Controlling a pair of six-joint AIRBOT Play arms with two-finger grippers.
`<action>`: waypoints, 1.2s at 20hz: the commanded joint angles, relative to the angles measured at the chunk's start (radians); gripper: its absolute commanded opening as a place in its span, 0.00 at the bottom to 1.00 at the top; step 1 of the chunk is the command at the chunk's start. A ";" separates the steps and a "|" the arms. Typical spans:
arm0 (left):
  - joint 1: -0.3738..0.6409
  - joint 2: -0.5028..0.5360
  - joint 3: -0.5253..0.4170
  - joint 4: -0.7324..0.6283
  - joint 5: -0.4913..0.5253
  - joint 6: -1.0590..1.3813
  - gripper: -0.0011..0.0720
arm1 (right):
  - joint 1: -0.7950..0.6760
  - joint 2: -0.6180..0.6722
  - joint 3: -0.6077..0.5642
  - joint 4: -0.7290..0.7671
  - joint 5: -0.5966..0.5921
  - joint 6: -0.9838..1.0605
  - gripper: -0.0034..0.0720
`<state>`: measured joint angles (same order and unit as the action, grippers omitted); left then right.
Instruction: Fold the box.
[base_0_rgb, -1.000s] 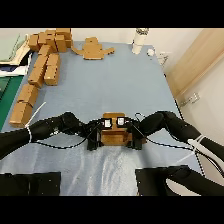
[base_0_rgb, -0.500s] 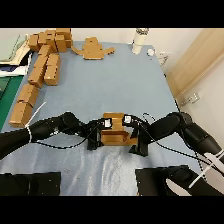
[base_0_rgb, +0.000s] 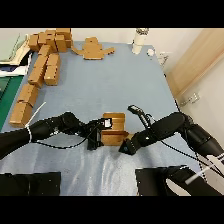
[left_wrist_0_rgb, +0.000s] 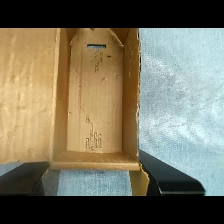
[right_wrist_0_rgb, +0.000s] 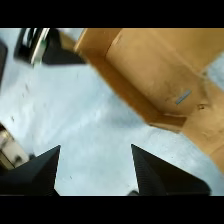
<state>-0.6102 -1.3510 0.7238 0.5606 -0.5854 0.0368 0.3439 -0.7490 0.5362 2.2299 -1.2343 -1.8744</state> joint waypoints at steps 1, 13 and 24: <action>0.001 0.000 0.000 0.000 0.000 0.000 0.61 | 0.001 0.001 0.000 0.047 0.126 0.216 0.98; 0.001 0.000 0.000 0.000 0.000 0.000 0.61 | 0.001 -0.380 0.232 0.063 0.343 0.134 0.05; 0.000 0.000 0.000 0.000 0.000 0.000 0.61 | 0.047 -0.509 0.237 0.017 0.295 0.119 0.05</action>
<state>-0.6102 -1.3510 0.7238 0.5606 -0.5854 0.0364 0.3733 -1.2400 0.7712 2.2612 -0.9337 -1.7531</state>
